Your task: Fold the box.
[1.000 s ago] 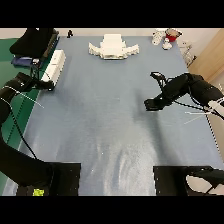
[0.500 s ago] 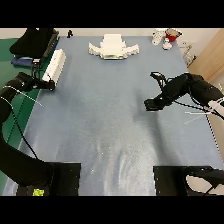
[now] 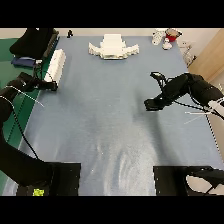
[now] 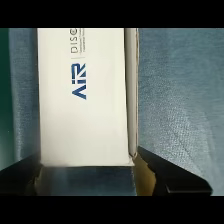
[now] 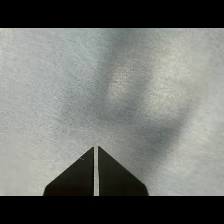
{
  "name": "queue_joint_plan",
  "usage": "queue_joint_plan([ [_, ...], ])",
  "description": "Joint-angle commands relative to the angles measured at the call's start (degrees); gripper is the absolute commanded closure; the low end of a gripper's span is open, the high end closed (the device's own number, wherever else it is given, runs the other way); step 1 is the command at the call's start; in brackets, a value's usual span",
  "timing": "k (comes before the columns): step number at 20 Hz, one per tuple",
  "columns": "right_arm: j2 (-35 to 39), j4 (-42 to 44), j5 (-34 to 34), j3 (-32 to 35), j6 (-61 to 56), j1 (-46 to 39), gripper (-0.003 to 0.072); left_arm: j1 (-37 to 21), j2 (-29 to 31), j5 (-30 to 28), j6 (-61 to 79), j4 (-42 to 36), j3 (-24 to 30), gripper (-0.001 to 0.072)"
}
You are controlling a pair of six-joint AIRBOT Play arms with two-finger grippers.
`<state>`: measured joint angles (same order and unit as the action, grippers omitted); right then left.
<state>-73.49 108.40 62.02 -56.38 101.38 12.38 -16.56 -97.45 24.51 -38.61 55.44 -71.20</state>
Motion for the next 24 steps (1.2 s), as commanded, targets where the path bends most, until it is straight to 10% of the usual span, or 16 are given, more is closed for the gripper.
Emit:
queue_joint_plan([
  [1,0.0,0.0,0.0,-0.1,0.0,0.0,0.0649,-0.7,2.2,2.6,0.0,0.1,-0.1,0.0006],
  [11,0.0,0.0,0.0,-0.1,0.0,0.0,0.0649,-3.4,17.7,16.1,0.0,-1.2,-0.2,0.0008],
  [12,0.0,0.0,0.0,-0.1,0.0,0.0,0.0649,-3.1,19.0,20.0,-0.5,-3.3,-0.2,0.0078],
  [14,0.0,0.0,0.0,-0.1,0.0,0.0,0.0649,-2.7,20.9,27.7,-1.9,-7.3,-0.2,0.0695],
  [18,0.0,0.0,0.0,-0.1,0.0,0.0,0.0649,2.3,22.1,36.5,-6.8,-9.4,0.6,0.0699],
  [24,0.0,0.0,0.0,-0.1,0.0,0.0,0.0649,19.7,31.6,31.5,-18.8,0.3,15.2,0.0699],
])
